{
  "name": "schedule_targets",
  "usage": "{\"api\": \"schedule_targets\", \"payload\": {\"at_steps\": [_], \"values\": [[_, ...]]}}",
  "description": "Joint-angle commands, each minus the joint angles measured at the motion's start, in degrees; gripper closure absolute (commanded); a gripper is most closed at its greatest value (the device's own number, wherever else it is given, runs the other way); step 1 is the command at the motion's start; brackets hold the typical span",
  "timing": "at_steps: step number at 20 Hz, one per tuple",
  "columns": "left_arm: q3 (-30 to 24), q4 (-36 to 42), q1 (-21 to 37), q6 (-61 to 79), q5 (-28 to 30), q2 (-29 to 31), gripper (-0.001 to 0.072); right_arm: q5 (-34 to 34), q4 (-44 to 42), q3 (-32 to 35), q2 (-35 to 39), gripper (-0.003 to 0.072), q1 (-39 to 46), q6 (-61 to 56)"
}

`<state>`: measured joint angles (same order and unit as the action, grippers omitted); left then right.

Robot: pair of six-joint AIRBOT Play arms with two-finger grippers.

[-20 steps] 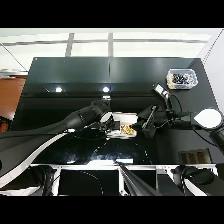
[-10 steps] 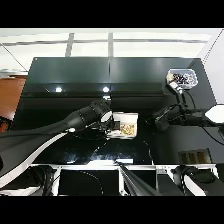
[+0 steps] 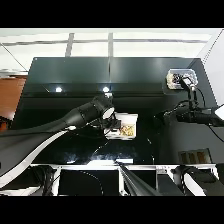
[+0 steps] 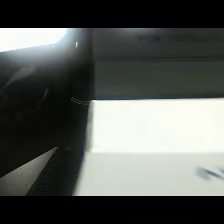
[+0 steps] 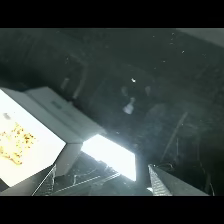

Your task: Fold the box and place the chain.

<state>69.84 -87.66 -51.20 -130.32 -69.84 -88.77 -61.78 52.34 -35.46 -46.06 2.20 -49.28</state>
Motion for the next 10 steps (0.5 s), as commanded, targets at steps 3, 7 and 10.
{"api": "schedule_targets", "payload": {"at_steps": [3,7,10], "values": [[4.7,-3.8,0.98,13.27,-10.49,5.31,0.0136,2.1,0.09,0.02,-0.04,0.0008,0.31,-0.02],[3.1,-2.95,4.61,27.28,-14.93,12.74,0.0139,4.68,0.22,0.0,-0.04,0.0009,0.31,-0.02],[-2.6,-5.29,9.16,38.1,-17.94,17.94,0.0139,6.14,0.24,0.02,-0.04,0.0008,0.31,-0.02]]}}
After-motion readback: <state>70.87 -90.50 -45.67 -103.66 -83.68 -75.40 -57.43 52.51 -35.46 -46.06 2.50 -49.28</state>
